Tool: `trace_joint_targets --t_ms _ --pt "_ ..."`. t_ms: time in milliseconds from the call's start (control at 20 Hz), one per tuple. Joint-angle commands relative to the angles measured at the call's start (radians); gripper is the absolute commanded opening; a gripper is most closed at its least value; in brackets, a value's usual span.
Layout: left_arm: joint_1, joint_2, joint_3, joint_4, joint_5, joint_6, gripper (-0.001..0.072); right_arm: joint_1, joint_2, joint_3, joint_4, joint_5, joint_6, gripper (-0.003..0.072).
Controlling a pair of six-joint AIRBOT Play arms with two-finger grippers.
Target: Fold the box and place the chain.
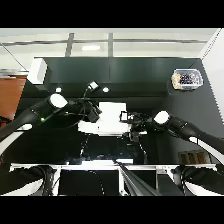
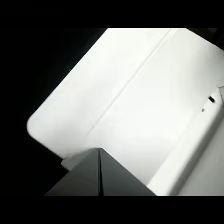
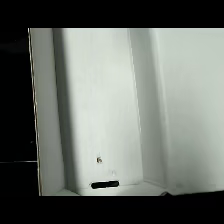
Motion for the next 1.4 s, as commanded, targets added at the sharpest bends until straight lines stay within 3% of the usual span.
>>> trace_joint_targets --t_ms 0,100,200,350,400,450,500,550,700,750,900,1050,1100,1200,1250,1350 --pt "0.101 0.094 0.038 0.053 -0.213 -0.055 0.0026 0.0 0.0 -0.001 0.0 0.0 0.0 0.0469" --pt "0.212 0.169 -0.027 0.019 -0.22 -0.086 0.0026 0.0 0.0 -0.001 0.0 0.0 0.0 0.0469" --pt "0.324 0.2 -0.115 -0.122 -0.241 0.006 0.0028 0.0 0.0 -0.001 0.0 0.0 0.0 0.0469" --pt "0.35 0.195 -0.164 -0.142 -0.362 0.238 0.0032 0.0 0.0 -0.001 0.0 0.001 0.0 0.0469" --pt "0.332 0.195 -0.168 -0.114 -0.363 0.299 0.0151 0.0 0.0 -0.001 0.0 0.001 0.0 0.0469" --pt "0.307 0.195 -0.17 -0.086 -0.356 0.381 0.0395 0.0 0.0 -0.001 0.0 0.001 0.0 0.0469" --pt "0.277 0.195 -0.17 -0.047 -0.343 0.478 0.0583 0.0 0.0 -0.001 0.0 0.001 0.0 0.0469" --pt "0.236 0.195 -0.169 0.031 -0.313 0.542 0.0657 0.0 0.0 -0.001 0.0 0.001 0.0 0.0469" --pt "0.097 0.188 -0.169 0.306 -0.188 0.544 0.0657 0.0 0.0 -0.001 0.0 0.001 0.0 0.0469" --pt "0.072 0.181 -0.17 0.312 -0.157 0.542 0.0652 0.0 0.0 -0.001 0.0 0.001 0.0 0.0469" --pt "0.053 0.139 -0.169 0.132 -0.117 0.552 0.0645 0.0 0.0 -0.001 0.0 0.001 0.0 0.0469" --pt "0.034 0.106 -0.169 0.063 -0.125 0.573 0.0626 0.002 0.0 -0.001 -0.001 0.001 0.0 0.0469" --pt "0.029 0.103 -0.169 0.052 -0.127 0.572 0.0579 0.002 0.0 -0.001 -0.002 0.001 0.0 0.0469" --pt "0.027 0.1 -0.169 0.01 -0.126 0.555 0.0311 0.002 0.0 -0.001 -0.001 0.001 0.0 0.0469" --pt "0.027 0.1 -0.169 0.002 -0.122 0.543 0.0246 0.002 0.0 -0.001 -0.001 0.001 0.0 0.047" --pt "0.027 0.1 -0.169 0.002 -0.119 0.527 0.0222 0.002 0.0 -0.001 -0.001 0.001 0.0 0.0469"
